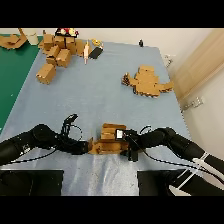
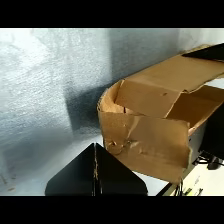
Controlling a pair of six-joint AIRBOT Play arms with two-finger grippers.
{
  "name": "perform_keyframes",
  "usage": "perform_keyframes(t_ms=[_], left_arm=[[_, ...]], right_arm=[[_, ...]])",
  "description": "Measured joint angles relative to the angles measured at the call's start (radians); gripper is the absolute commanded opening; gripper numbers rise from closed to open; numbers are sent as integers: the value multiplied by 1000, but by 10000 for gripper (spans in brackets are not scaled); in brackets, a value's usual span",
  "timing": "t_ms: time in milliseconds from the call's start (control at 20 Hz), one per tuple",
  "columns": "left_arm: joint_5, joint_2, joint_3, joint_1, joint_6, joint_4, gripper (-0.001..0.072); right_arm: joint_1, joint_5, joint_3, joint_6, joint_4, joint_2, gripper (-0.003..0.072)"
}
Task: Fold the box.
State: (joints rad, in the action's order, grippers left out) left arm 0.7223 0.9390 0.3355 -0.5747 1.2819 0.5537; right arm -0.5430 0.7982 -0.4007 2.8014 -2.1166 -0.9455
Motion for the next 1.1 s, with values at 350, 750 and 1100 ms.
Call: perform_keyframes(t_ms=[350,750,1100], left_arm=[[16,-3,2,0,-34,-35,9],[-6,-3,9,0,-147,-186,11],[-15,-3,10,2,-208,-268,292]], right_arm=[[0,0,0,0,0,0,444],[0,0,0,0,-1,0,444],[0,0,0,0,-1,0,444]])
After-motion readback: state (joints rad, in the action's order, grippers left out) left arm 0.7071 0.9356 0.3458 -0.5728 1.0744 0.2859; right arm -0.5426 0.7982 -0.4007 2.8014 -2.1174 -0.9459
